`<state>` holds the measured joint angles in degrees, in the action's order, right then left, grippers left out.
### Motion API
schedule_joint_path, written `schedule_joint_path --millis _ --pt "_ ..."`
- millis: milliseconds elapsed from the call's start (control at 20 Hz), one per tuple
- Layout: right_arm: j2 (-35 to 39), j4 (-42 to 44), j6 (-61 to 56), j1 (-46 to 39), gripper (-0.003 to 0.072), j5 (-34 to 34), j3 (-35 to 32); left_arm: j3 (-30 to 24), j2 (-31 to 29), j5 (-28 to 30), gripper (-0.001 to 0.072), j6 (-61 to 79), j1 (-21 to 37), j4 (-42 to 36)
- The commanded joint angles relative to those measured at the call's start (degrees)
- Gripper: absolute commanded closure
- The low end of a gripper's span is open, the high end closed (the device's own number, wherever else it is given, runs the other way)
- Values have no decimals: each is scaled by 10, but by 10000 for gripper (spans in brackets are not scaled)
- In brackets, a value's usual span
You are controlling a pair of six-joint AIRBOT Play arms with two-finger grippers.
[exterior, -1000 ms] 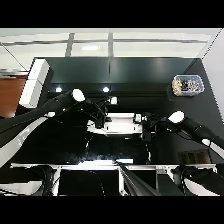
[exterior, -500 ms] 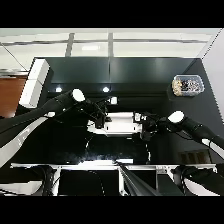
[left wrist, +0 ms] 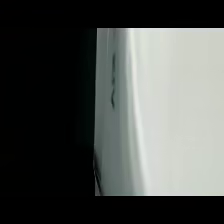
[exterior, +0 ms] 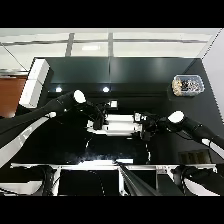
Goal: Fold the box and place the chain.
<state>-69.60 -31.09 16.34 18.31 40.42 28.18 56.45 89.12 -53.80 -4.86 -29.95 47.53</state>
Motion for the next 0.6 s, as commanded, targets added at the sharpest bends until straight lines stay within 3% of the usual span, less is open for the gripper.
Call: schedule_joint_path --millis 0,50,100,150,350,400,450,500,550 --pt "0 0 0 0 193 0 0 20 -10 -18 459 0 1 -13" --pt "0 0 0 0 193 0 0 30 -17 -26 382 -1 0 -9" --pt "0 0 0 0 193 0 0 38 -28 -34 242 -3 1 -2" --pt "0 0 0 0 193 0 0 43 -40 -38 170 -23 1 17" --pt "0 0 0 0 194 0 0 49 -106 -89 159 -184 2 177" --pt "0 0 0 0 195 0 0 49 -124 -109 198 -241 3 216" --pt "0 0 0 0 195 0 0 49 -141 -131 299 -295 3 246" --pt "0 0 0 0 195 0 0 49 -154 -156 431 -341 3 261" --pt "0 0 0 0 196 0 0 48 -164 -186 642 -376 3 264"
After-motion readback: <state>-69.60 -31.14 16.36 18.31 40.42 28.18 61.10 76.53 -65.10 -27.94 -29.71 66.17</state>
